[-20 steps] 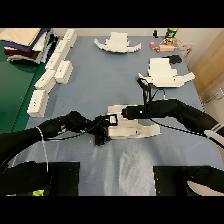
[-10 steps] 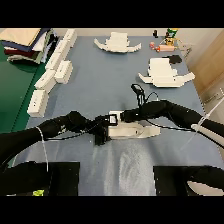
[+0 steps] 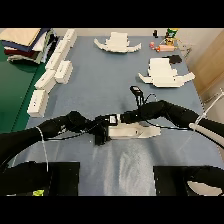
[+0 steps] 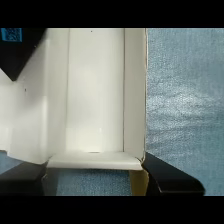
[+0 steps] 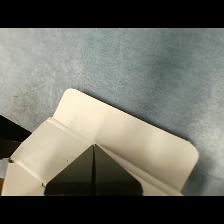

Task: Fold the box.

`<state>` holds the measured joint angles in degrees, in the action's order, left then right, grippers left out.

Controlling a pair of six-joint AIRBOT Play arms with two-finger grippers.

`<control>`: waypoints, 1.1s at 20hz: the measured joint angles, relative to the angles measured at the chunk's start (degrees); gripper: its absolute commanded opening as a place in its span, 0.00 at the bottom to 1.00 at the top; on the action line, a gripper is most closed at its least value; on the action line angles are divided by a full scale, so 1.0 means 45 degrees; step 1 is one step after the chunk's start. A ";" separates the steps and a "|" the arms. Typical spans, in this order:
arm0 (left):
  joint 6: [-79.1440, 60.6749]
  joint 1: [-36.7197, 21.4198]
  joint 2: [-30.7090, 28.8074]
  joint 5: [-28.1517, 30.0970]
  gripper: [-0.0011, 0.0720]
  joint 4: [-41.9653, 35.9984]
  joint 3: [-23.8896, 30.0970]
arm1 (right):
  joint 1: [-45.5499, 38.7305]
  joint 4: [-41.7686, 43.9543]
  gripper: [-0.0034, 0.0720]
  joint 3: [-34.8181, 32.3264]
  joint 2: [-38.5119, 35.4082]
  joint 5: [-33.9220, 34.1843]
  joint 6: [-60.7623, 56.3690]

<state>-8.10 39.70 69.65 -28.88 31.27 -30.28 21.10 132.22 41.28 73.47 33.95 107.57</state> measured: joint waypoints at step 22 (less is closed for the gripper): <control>0.0000 0.0000 0.0005 -0.0010 0.59 0.0000 0.0000 | -0.0243 -0.4396 0.46 0.0005 -0.5926 0.4197 0.1812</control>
